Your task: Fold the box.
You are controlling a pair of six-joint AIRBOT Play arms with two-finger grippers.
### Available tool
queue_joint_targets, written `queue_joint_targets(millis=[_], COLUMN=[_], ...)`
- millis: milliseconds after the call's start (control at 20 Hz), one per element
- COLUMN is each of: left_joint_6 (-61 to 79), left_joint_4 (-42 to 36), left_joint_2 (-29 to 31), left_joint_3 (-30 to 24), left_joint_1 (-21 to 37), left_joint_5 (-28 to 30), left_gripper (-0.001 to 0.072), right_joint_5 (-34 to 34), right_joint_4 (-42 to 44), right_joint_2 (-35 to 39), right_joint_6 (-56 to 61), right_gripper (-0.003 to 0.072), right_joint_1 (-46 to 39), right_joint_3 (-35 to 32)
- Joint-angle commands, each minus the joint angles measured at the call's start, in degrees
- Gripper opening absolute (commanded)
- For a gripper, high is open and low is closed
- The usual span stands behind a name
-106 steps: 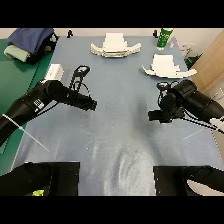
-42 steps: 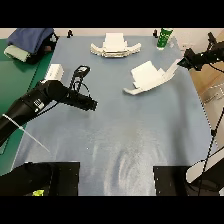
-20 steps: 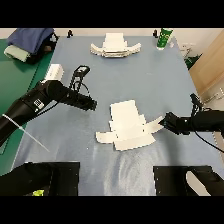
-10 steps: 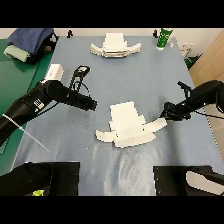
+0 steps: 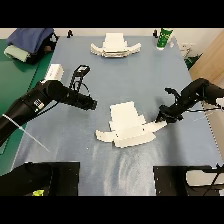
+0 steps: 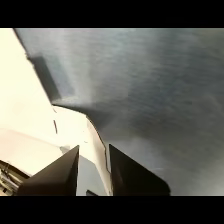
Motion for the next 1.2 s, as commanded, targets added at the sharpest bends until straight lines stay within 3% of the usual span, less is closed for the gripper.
queue_joint_targets(millis=[0, 50, 100, 150, 200, 300, 450, 500, 550, 600, 900, 1150], left_joint_6=[0.0, 0.0, 0.0, 0.0, 0.0, -0.4, -5.1, -5.1, -5.1, -5.0, 3.3, 19.9], left_joint_4=[0.0, 0.0, -0.6, -1.7, -3.1, -4.0, -4.1, -4.1, -4.6, -6.1, -9.6, -24.8], left_joint_2=[0.0, 0.0, 0.0, 0.0, 0.0, 0.0, 0.0, 0.0, 0.0, 0.0, -2.8, -10.2], left_joint_3=[0.0, 0.0, 0.0, 0.0, 0.0, 0.0, 0.6, 1.2, 1.8, 2.2, 2.1, 1.3], left_joint_1=[0.0, 0.0, 0.0, 0.0, 0.0, 0.1, 2.3, 3.8, 5.4, 7.2, 10.5, 10.5], left_joint_5=[0.0, 0.3, 0.7, 1.1, 1.1, 1.3, 0.8, 0.1, -0.9, -1.9, -12.4, -18.5], left_gripper=[0.0014, 0.0014, 0.0014, 0.0014, 0.0015, 0.0015, 0.0017, 0.0114, 0.0417, 0.0505, 0.0506, 0.0506], right_joint_5=[-2.0, -2.3, -2.3, -2.1, -1.2, 2.9, 13.8, 17.1, 20.2, 22.9, 28.9, 28.4], right_joint_4=[3.3, 3.5, 4.4, 6.1, 9.0, 13.6, 13.3, 13.3, 13.3, 13.4, 12.7, 12.1], right_joint_2=[-0.7, -0.5, -0.3, -0.2, 0.3, 3.6, 14.3, 18.4, 22.3, 26.0, 46.5, 48.7], right_joint_6=[-1.9, -1.9, -1.9, -1.9, -1.9, -3.0, -3.0, -3.5, -3.9, -3.8, -0.4, 1.4], right_gripper=[0.0164, 0.0118, 0.0116, 0.0020, 0.0000, -0.0001, -0.0001, -0.0001, -0.0001, -0.0001, -0.0001, -0.0001], right_joint_1=[0.4, 0.5, 0.5, 0.5, 0.5, 1.2, 5.9, 8.0, 10.2, 12.2, 19.4, 19.4], right_joint_3=[0.2, -0.2, -1.0, -2.0, -3.8, -9.6, -21.1, -24.7, -27.7, -30.1, -39.3, -40.0])
